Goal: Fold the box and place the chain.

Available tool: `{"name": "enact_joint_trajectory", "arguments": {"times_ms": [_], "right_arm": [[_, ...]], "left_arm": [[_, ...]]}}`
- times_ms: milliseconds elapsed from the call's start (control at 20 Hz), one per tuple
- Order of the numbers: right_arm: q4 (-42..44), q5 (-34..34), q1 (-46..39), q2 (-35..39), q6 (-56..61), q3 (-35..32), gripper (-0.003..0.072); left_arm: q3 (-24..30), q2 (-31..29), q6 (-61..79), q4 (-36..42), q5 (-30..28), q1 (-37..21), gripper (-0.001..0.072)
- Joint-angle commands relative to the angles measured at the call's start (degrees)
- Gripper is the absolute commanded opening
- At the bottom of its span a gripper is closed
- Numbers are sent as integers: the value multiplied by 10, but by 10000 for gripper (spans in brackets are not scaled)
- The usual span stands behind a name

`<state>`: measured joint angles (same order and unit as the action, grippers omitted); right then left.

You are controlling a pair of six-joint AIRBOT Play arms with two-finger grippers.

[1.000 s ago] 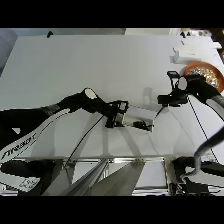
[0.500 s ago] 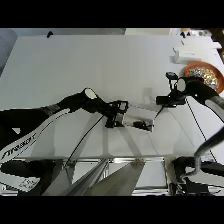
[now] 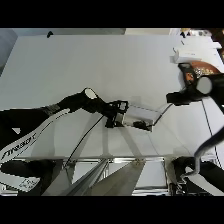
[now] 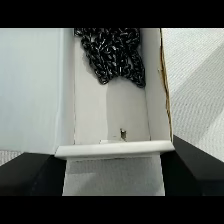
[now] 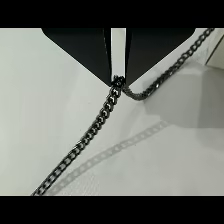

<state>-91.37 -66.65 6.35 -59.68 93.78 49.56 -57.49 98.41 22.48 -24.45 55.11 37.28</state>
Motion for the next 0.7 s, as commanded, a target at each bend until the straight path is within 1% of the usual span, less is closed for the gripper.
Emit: {"name": "enact_joint_trajectory", "arguments": {"times_ms": [0,150,200,350,450,650], "right_arm": [[74,-64,0,103,-51,0,20],[198,-109,0,178,-119,0,20],[237,-120,0,196,-123,0,20],[339,-127,0,237,-134,0,20],[388,-126,0,252,-145,0,20],[448,-113,0,259,-148,0,20]], "left_arm": [[0,0,0,0,0,0,209],[0,0,0,0,0,0,209],[0,0,0,0,0,0,209],[0,0,0,0,0,0,209],[0,0,0,0,0,0,209],[0,0,0,0,0,0,209]]}}
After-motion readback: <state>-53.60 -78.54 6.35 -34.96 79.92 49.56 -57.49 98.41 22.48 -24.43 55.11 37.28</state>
